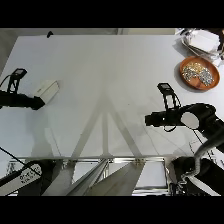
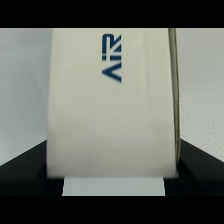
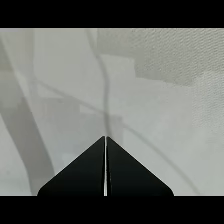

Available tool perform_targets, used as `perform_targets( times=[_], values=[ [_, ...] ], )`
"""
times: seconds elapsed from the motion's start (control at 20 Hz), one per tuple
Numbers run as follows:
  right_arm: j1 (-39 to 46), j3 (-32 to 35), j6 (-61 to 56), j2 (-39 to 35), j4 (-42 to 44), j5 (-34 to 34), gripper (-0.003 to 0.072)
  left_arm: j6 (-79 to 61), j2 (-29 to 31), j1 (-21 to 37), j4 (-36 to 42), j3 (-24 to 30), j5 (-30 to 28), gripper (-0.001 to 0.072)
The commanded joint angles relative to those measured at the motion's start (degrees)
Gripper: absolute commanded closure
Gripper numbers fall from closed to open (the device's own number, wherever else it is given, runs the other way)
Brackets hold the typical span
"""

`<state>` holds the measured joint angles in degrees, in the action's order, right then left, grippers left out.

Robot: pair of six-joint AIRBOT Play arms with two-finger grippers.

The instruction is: Fold the box and place the chain.

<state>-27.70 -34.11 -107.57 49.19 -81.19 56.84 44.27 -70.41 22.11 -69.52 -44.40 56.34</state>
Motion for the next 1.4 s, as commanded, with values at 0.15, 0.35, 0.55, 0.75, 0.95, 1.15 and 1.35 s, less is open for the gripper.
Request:
perform_targets(
  times=[0.15,0.35,0.55,0.75,0.95,1.15,1.35],
  values=[
    [0.0,0.0,0.0,0.0,0.0,-0.5,0.0672,1.2,-1.9,0.5,-2.8,0.0,9.2,0.0154],
    [0.0,0.0,0.1,0.0,0.0,-0.5,0.0672,1.2,-1.4,0.5,-2.8,0.0,11.3,0.0014],
    [0.0,0.0,0.0,0.0,0.0,-0.5,0.0672,1.2,3.8,0.3,-3.2,0.0,10.0,0.0015],
    [0.0,0.0,-0.9,0.0,0.2,-0.6,0.0672,1.0,12.1,-0.9,-2.0,0.0,8.1,0.0016],
    [0.0,0.0,-0.8,0.0,0.3,-0.6,0.0672,1.0,19.9,-2.3,-1.5,0.0,9.2,0.0016],
    [0.0,0.0,-0.8,0.0,0.3,-0.6,0.0672,1.2,24.5,-2.9,3.0,0.0,11.7,0.0018],
    [0.0,0.0,-0.8,0.0,0.3,-0.6,0.0672,1.2,24.8,-2.9,4.4,0.0,13.6,0.0019]
  ],
)
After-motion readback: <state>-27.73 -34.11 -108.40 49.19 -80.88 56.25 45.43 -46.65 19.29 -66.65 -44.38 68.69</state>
